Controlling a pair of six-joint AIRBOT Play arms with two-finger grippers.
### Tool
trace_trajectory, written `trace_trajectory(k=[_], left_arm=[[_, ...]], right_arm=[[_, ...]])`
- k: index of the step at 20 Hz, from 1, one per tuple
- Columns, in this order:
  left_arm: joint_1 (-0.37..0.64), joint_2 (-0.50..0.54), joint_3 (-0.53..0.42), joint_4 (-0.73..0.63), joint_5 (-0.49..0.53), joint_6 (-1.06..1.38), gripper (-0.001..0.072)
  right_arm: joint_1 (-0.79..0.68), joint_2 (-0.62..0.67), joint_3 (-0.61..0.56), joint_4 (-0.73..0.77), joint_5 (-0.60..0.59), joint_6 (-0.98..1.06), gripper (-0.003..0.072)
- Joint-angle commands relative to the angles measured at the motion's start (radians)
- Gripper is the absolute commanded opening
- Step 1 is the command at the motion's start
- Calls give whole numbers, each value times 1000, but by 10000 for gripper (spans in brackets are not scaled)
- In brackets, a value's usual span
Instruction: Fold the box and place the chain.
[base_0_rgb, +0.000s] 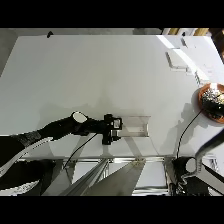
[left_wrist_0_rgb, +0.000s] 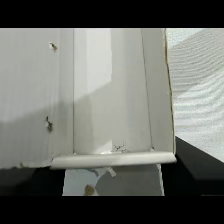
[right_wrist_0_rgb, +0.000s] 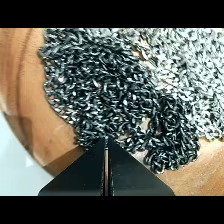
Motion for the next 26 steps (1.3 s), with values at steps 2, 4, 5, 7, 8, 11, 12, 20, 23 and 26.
trace_trajectory(k=[2,4,5,7,8,11,12,20,23,26], left_arm=[[0,0,0,0,0,0,273],[0,0,0,0,0,0,273],[0,0,0,0,0,0,273],[0,0,0,0,0,0,273],[0,0,0,0,0,0,273],[0,0,0,0,0,0,273],[0,0,0,0,0,0,273],[0,0,0,0,0,0,273],[0,0,0,0,0,0,273],[0,0,0,0,0,0,273]], right_arm=[[-11,8,0,-19,-19,-1,132],[-39,1,0,-19,-38,21,149],[-48,-7,0,-19,-45,21,193],[-52,-27,0,-19,-60,18,201],[-48,-38,3,-16,-61,18,202],[-49,-60,31,-16,-66,10,202],[-49,-65,45,-16,-66,10,202],[-49,-146,77,-6,-33,-17,201],[-49,-148,77,0,-34,-42,163],[-49,-144,77,0,-29,-42,19]])
